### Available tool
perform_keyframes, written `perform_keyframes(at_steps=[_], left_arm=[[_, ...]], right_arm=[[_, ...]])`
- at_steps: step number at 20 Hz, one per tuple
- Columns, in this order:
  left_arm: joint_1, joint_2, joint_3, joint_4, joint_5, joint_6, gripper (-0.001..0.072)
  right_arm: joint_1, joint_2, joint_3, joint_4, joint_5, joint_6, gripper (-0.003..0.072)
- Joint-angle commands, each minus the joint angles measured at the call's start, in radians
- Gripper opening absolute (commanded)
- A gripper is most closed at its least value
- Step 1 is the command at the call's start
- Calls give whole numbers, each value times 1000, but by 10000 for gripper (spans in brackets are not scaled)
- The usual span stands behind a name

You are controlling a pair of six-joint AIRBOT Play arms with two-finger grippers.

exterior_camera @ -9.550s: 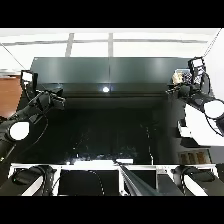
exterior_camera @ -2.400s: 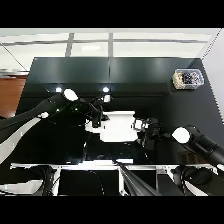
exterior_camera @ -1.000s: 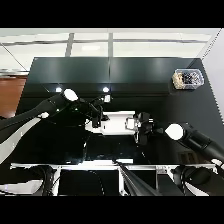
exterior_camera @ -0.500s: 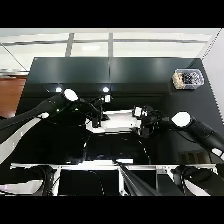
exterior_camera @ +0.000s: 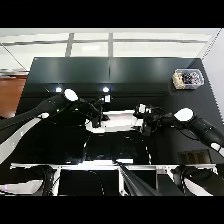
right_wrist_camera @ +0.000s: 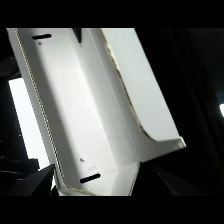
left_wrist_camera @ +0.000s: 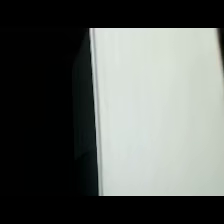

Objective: Fold the box and place the chain.

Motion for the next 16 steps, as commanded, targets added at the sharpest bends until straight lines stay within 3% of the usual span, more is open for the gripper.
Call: perform_keyframes(at_steps=[1, 16], left_arm=[[0, 0, 0, 0, 0, 0, 24], [0, 0, 0, 0, -5, 0, 24]], right_arm=[[21, -28, 0, 44, 26, -50, 709], [74, -121, 0, -43, 10, -55, 709]])
